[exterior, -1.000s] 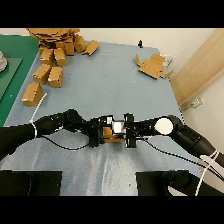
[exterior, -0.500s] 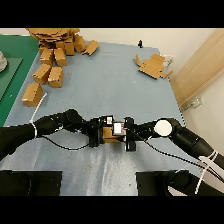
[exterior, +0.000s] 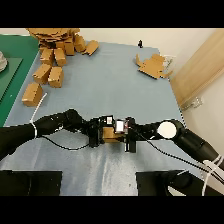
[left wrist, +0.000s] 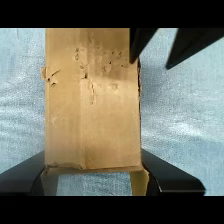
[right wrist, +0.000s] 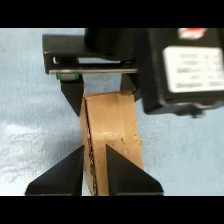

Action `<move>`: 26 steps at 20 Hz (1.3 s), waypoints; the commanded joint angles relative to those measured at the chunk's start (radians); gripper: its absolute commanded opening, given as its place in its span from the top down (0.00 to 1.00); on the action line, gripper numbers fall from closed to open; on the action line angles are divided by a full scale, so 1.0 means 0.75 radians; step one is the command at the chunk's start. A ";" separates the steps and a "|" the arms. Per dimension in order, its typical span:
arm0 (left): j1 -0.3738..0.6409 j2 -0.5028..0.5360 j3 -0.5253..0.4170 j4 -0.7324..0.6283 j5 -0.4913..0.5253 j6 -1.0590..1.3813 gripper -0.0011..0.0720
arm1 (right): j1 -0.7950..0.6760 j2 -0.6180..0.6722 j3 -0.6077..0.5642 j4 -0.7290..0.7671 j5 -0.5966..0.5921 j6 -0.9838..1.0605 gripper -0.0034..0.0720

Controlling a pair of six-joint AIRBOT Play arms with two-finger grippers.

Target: Fold the box.

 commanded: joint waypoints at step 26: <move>-0.001 0.001 0.001 0.001 0.001 -0.001 0.43 | -0.126 0.105 -0.808 2.500 -0.200 0.234 0.95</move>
